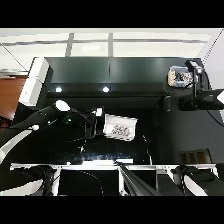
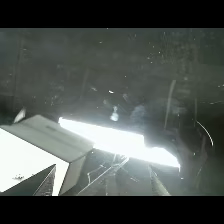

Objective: Fold the box and place the chain.

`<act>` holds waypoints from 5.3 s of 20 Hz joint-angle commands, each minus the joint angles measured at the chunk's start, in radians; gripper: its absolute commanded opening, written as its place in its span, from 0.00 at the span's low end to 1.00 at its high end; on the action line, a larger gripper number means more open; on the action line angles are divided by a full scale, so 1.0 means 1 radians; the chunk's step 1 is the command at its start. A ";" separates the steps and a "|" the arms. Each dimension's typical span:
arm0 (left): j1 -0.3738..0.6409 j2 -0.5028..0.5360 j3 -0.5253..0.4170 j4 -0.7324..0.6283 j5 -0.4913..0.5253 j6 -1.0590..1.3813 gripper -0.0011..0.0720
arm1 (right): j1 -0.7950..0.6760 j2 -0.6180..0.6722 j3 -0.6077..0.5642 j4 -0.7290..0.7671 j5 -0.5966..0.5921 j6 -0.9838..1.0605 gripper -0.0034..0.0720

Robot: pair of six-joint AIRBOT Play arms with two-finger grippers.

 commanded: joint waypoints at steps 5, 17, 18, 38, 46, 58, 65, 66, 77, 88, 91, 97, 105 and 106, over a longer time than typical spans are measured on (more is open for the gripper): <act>-0.006 -0.002 0.002 0.022 0.005 -0.010 0.51 | 0.200 -0.126 -0.024 0.108 -0.217 -0.149 0.99; -0.006 -0.002 0.002 0.022 0.004 -0.010 0.52 | 0.279 -0.177 -0.027 0.161 0.065 -0.742 0.99; -0.006 -0.002 0.002 0.022 0.004 -0.010 0.52 | 0.293 -0.177 -0.036 0.163 0.064 -0.742 0.99; -0.006 -0.002 0.002 0.023 0.003 -0.010 0.52 | 0.458 -0.176 -0.087 0.127 -0.137 -0.776 0.98; -0.006 -0.002 0.002 0.023 0.004 -0.010 0.52 | 0.458 -0.177 -0.099 0.132 -0.132 -0.776 0.98; -0.006 -0.002 0.002 0.023 0.003 -0.010 0.52 | 0.458 -0.176 -0.137 0.132 -0.191 -0.751 0.44; -0.006 -0.002 0.002 0.023 0.003 -0.010 0.52 | 0.458 -0.175 -0.137 0.135 -0.192 -0.713 0.44; -0.006 -0.002 0.002 0.023 0.003 -0.010 0.52 | 0.458 -0.175 -0.135 0.135 -0.191 -0.694 0.44; -0.006 -0.002 0.002 0.023 0.003 -0.010 0.52 | 0.458 -0.163 -0.125 0.130 -0.195 -0.682 0.44; -0.006 -0.002 0.002 0.023 0.003 -0.010 0.52 | 0.458 -0.164 -0.126 0.097 -0.202 -0.683 0.44; -0.006 -0.002 0.002 0.023 0.003 -0.010 0.52 | 0.458 -0.164 -0.126 0.097 -0.202 -0.683 0.44; -0.006 -0.002 0.002 0.023 0.003 -0.010 0.52 | 0.483 -0.164 -0.140 0.098 -0.204 -0.683 0.44; -0.006 -0.002 0.002 0.023 0.003 -0.010 0.52 | 0.504 -0.164 -0.154 0.098 -0.211 -0.682 0.44; -0.006 -0.002 0.002 0.023 0.003 -0.010 0.52 | 0.504 -0.164 -0.154 0.097 -0.213 -0.682 0.46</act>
